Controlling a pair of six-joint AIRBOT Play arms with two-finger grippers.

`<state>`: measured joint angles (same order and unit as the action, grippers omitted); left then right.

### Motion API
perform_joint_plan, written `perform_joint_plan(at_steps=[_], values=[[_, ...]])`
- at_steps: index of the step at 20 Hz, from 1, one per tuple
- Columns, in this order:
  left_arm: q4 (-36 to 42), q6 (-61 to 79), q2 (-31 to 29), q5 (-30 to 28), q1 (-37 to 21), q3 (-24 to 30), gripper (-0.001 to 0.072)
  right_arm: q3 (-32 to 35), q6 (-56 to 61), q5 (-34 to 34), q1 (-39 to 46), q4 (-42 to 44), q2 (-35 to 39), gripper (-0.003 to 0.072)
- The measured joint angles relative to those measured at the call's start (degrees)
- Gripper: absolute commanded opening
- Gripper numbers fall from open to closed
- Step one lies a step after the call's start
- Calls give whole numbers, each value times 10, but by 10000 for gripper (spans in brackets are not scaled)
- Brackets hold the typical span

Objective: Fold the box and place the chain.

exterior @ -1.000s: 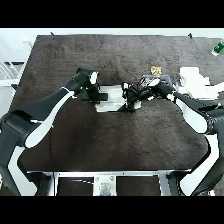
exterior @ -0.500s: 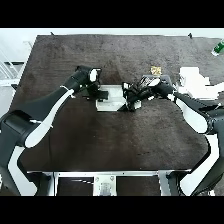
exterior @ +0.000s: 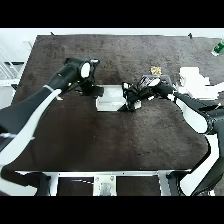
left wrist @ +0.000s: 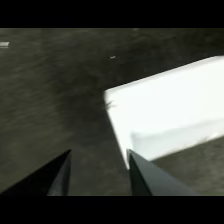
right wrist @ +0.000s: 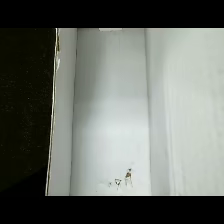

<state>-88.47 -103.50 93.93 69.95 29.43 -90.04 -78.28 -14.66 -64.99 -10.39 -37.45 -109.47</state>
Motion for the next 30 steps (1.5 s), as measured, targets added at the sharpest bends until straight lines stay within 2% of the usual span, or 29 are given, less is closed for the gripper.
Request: perform_joint_plan(at_steps=[1, 5, 9, 12, 16, 20, 23, 27, 30], values=[[-7, 6, -24, -17, -2, 28, 495, 0, 0, 0, 0, 0, 0, 455], [0, 70, -125, -127, -27, 150, 493, 0, 0, 0, 0, 1, 0, 455], [88, 215, -191, -246, -69, 243, 492, 0, 0, 0, 0, 2, 0, 455], [123, 285, -207, -287, -88, 275, 491, 0, 0, 0, 0, 2, 0, 455], [134, 322, -214, -327, -96, 291, 491, 0, 0, 0, 0, 2, 0, 455], [171, 409, -200, -369, -125, 303, 490, 0, 0, 0, 0, 2, 0, 455], [284, 568, -167, -363, -181, 300, 490, 0, 0, 0, 0, 2, 0, 454], [464, 840, -85, -238, -251, 253, 489, 0, 0, 0, 0, 2, 0, 455], [547, 985, -9, -151, -276, 202, 494, 0, 0, 0, 0, 2, 0, 455]])
